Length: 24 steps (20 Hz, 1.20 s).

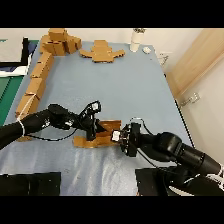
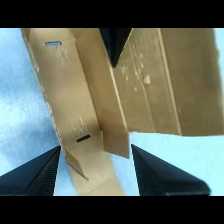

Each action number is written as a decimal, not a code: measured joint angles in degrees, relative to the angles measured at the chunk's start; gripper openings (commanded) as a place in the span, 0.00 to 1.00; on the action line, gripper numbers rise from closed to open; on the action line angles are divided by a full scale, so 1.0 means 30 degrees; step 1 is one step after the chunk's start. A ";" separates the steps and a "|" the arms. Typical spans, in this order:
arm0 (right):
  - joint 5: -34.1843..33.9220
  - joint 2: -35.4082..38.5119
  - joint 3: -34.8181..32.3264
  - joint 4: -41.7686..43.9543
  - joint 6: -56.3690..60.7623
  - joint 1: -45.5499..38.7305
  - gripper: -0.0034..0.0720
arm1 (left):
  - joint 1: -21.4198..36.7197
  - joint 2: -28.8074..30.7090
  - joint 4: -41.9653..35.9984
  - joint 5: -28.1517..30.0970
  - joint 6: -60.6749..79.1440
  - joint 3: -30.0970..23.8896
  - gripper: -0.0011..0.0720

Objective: Fold the box.

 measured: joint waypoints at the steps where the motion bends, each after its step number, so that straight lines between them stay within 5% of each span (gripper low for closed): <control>1: 0.0029 -0.0015 0.0066 0.1027 -0.1392 -0.0707 1.00 | 0.0000 0.0007 0.0000 -0.0007 0.0000 0.0000 0.03; 12: -0.2426 -0.4080 0.2412 1.0054 -1.3486 -0.6615 1.00 | 0.0000 0.0007 0.0000 -0.0015 0.0007 0.0000 0.03; 24: -0.3905 -0.7002 0.3228 1.1453 -1.4994 -0.7293 1.00 | 0.0000 0.0000 -0.0007 -0.0007 0.0007 0.0000 0.03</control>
